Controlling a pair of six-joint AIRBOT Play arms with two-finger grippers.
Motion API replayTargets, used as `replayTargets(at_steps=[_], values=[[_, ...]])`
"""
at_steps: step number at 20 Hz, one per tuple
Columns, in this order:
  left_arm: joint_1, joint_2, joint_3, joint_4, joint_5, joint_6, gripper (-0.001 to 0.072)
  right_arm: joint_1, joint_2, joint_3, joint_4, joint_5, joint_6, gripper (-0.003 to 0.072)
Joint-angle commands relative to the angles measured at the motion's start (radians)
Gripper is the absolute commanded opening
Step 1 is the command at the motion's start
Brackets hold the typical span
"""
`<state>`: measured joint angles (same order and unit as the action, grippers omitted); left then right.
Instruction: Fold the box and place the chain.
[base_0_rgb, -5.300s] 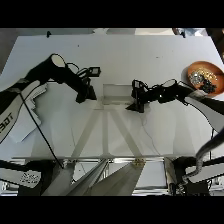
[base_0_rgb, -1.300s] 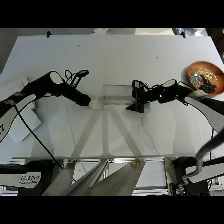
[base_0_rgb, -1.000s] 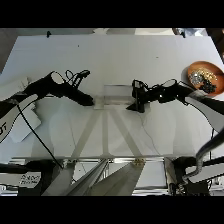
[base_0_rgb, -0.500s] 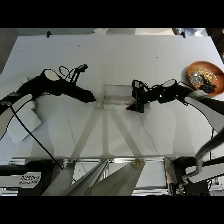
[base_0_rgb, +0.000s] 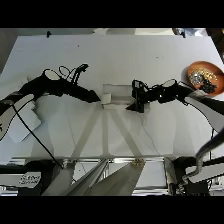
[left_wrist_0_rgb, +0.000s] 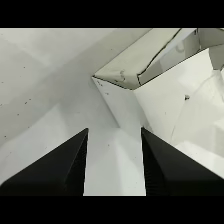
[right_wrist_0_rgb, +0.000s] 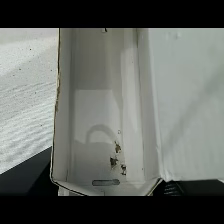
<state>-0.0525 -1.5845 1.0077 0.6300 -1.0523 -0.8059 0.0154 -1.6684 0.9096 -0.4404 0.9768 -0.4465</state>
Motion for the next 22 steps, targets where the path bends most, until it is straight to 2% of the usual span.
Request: replayTargets(at_steps=[1,7,9,11,13,17,22], values=[[0.0,-0.022,0.0,-0.111,-0.007,0.09,0.038,0.0,0.0,0.0,0.0,0.0,0.0,0.0503],[-0.002,-0.04,0.0,-0.16,-0.011,0.177,0.0425,0.0,0.0,0.0,0.0,0.0,0.0,0.0503],[-0.007,-0.057,0.0,-0.166,-0.013,0.177,0.0571,0.0,0.0,0.0,0.0,0.0,0.0,0.0503],[-0.019,-0.071,0.0,-0.175,-0.013,0.177,0.0587,0.0,0.0,0.0,0.0,0.0,0.0,0.0503],[-0.029,-0.083,0.0,-0.208,-0.013,0.176,0.0633,0.0,0.0,0.0,0.0,0.0,0.0,0.0503],[-0.04,-0.095,0.0,-0.296,-0.008,0.179,0.0633,0.0,0.0,0.0,0.0,0.0,0.0,0.0503],[-0.057,-0.097,0.0,-0.251,0.032,0.169,0.0631,0.0,0.0,0.001,0.0,0.0,0.0,0.0503]])
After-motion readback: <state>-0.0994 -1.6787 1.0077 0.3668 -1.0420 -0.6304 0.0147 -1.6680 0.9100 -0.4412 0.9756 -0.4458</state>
